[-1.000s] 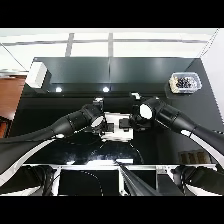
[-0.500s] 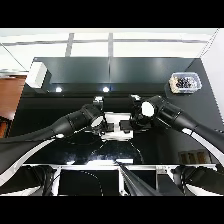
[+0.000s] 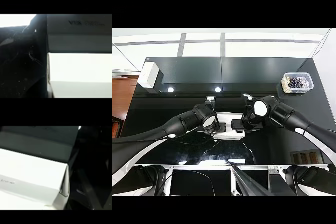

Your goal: Fold the box and place the chain.

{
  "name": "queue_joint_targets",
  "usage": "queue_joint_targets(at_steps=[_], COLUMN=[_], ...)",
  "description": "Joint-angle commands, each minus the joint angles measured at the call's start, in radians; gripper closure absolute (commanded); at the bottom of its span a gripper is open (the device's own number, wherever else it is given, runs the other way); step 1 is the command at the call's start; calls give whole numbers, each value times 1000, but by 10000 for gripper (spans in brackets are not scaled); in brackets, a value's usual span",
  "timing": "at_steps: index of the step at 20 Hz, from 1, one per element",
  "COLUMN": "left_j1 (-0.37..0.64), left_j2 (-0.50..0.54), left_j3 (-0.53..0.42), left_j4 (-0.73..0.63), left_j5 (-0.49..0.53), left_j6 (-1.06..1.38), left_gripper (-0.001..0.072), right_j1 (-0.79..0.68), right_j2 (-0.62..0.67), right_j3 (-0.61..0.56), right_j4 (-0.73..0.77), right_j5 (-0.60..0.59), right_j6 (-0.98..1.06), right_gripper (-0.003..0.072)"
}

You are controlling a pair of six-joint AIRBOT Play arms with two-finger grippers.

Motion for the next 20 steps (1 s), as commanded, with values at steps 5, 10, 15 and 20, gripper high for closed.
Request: queue_joint_targets(at_steps=[5,10,15,20], left_j1=[0,0,0,0], left_j2=[0,0,0,0], left_j3=[1,1,1,1], left_j4=[-2,-2,-2,-2], left_j5=[1,0,0,0], left_j6=[2,2,2,2], left_gripper=[684,684,684,684], right_j1=[26,28,31,31], right_j2=[-2,-2,-3,-14], right_j3=[6,8,8,8], right_j4=[4,3,-9,-24], right_j5=[-37,-47,-45,-43], right_j6=[23,26,10,16], right_gripper=[335,294,142,199])
